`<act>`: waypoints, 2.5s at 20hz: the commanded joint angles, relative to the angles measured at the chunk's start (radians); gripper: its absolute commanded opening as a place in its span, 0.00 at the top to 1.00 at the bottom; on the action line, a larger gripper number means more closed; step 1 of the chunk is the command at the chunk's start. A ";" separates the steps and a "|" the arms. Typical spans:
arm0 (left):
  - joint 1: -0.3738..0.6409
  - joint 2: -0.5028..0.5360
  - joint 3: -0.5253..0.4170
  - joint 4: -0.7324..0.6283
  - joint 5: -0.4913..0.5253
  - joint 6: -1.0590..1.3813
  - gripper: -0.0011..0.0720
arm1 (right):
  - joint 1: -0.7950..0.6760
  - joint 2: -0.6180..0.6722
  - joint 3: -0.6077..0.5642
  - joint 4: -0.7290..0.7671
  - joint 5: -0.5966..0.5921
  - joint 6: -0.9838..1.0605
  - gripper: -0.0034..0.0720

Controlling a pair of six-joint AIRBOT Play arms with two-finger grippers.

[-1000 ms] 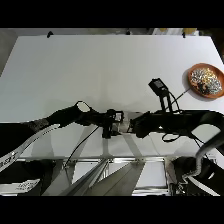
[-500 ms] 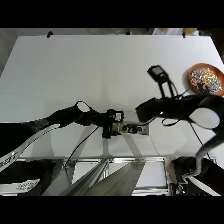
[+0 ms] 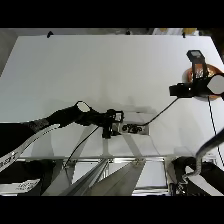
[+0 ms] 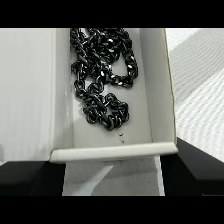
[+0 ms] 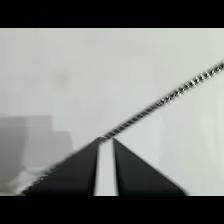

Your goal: Fold the box and place the chain.

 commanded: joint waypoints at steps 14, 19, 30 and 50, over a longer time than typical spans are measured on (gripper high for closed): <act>0.000 0.000 0.000 0.000 0.000 0.000 0.56 | -0.063 -0.295 -0.059 -0.007 -0.148 -0.047 0.54; 0.000 0.000 0.000 0.000 0.000 0.000 0.56 | -0.063 -0.346 -0.060 -0.008 -0.150 -0.046 0.54; 0.000 0.000 0.000 0.000 0.000 0.000 0.56 | -0.058 -0.205 -0.087 -0.022 -0.061 -0.043 0.93; 0.000 0.000 0.000 0.000 0.000 0.000 0.56 | 0.091 0.641 -0.241 0.529 0.286 -0.155 0.93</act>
